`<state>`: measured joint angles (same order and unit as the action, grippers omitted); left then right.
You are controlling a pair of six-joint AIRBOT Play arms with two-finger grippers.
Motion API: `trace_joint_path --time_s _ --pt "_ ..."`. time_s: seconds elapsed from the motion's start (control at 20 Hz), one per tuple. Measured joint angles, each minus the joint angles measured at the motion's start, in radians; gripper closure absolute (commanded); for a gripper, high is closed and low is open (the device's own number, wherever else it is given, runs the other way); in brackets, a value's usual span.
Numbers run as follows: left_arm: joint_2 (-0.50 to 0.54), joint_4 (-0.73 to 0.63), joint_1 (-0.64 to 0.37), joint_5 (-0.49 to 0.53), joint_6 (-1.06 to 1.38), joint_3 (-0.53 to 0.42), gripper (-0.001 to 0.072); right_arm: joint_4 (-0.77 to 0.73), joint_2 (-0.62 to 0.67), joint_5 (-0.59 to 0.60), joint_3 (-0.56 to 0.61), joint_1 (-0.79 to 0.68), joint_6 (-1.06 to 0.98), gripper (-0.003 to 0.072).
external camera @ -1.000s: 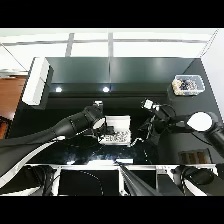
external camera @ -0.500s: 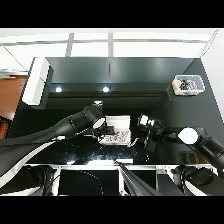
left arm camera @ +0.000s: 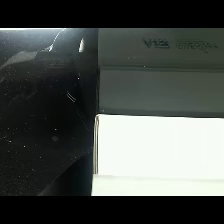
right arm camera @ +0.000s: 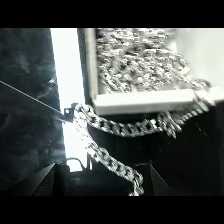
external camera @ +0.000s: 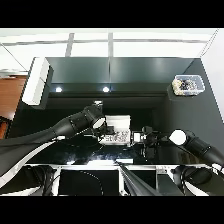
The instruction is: Fold the box and place the chain.
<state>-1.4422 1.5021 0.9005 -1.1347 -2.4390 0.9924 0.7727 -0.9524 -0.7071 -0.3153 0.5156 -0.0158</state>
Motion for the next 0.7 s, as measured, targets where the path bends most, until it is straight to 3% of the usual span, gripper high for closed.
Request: trace_joint_path --time_s 0.05,0.1,0.2,0.4,0.7 --pt "0.000 0.000 0.000 0.000 0.000 0.000 0.0676 -0.006 -0.005 0.000 0.001 0.001 0.016 0.0430" --pt "0.000 0.000 0.000 0.000 0.000 0.000 0.0676 -0.008 -0.009 -0.001 0.001 0.001 0.027 0.0531" --pt "0.000 0.000 0.000 0.000 0.000 0.000 0.0676 -0.008 -0.014 0.004 0.002 0.002 0.043 0.0638" --pt "0.000 0.000 0.000 0.000 0.000 0.000 0.0676 -0.003 -0.016 0.029 0.002 0.002 0.010 0.0638" --pt "0.000 0.000 0.000 0.000 0.000 0.000 0.0676 0.050 0.042 0.029 -0.029 -0.002 -0.235 0.0640"
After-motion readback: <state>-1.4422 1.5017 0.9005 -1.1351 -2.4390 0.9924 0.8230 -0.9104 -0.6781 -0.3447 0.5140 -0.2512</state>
